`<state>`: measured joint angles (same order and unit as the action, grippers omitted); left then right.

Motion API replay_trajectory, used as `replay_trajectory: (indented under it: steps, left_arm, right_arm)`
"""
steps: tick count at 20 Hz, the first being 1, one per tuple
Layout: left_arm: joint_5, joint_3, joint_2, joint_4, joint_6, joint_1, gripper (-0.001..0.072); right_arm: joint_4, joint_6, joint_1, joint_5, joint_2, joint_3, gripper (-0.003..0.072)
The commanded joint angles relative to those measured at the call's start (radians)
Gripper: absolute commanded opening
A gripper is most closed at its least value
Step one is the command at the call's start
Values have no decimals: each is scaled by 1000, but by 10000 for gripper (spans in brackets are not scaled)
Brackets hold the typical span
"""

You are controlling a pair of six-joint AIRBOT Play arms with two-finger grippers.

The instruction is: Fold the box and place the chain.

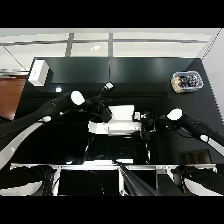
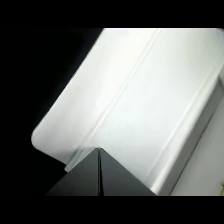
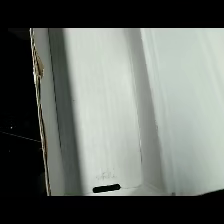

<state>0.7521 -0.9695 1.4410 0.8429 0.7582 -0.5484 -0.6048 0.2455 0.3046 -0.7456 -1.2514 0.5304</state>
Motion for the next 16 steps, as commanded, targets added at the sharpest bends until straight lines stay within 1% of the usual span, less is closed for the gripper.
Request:
replay_trajectory:
  steps: [1,3,4,6,7,8,10,11,13,14,16]
  left_arm:
    - [68,-33,-88,43,40,46,24]
    - [81,0,-173,42,61,84,23]
    - [74,35,-221,35,61,105,24]
    - [34,134,-310,-4,43,132,24]
    - [22,187,-345,-38,-10,133,26]
    - [19,238,-370,-64,-80,131,28]
    - [39,304,-377,-66,-158,127,29]
    - [41,324,-372,-53,-180,127,132]
    - [25,344,-368,-10,-233,127,711]
    - [13,346,-365,5,-280,127,711]
    - [6,346,-365,17,-463,127,710]
  right_arm:
    - [2,-3,1,3,0,0,56]
    - [3,-8,1,8,0,0,56]
    - [5,-10,1,11,0,0,56]
    - [6,-17,1,18,0,0,56]
    - [6,-17,1,19,0,0,56]
    - [6,-17,1,20,0,0,56]
    - [6,-17,1,20,0,0,56]
    - [6,-18,1,20,0,0,56]
    - [6,-18,1,20,0,0,56]
    - [6,-17,1,20,0,0,56]
    - [6,-18,1,20,0,1,56]
